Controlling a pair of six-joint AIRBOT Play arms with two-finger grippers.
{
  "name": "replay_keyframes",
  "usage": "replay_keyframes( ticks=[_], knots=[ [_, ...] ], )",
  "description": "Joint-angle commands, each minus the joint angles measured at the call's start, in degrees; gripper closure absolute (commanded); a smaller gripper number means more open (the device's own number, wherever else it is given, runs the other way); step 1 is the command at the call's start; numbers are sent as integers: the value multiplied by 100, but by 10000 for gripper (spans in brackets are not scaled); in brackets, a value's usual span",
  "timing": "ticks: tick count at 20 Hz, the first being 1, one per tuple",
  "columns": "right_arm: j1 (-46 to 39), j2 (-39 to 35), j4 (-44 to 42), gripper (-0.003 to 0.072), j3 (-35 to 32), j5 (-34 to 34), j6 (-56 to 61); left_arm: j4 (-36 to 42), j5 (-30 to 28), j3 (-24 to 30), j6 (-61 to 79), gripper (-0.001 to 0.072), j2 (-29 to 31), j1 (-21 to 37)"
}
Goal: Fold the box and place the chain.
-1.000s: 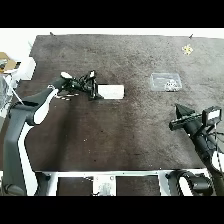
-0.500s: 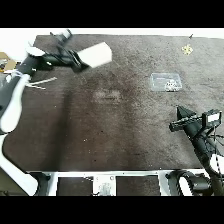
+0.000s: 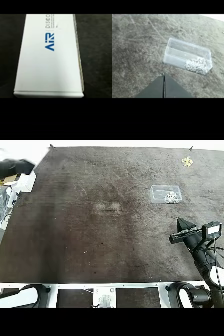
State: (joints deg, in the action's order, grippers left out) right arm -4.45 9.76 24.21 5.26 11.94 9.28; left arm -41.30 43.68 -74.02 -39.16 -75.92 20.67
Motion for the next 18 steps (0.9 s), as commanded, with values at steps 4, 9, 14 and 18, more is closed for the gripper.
replay_keyframes(
  ticks=[4, 9, 14, 18],
  knots=[
    [-2, 0, 0, 684, -4, 2, 0, -734, 267, 1423, -369, 707, 551, 1766],
    [-2, 0, 0, 683, -4, 0, 0, -1274, -83, 1714, 90, 706, 11, 1869],
    [-2, 0, -2, 683, -4, -42, 0, -1349, -400, 1714, 221, 706, -625, 1867],
    [-2, 0, -2, 683, -4, -46, 2, -1410, -426, 1714, 531, 705, -754, 1867]
  ],
)
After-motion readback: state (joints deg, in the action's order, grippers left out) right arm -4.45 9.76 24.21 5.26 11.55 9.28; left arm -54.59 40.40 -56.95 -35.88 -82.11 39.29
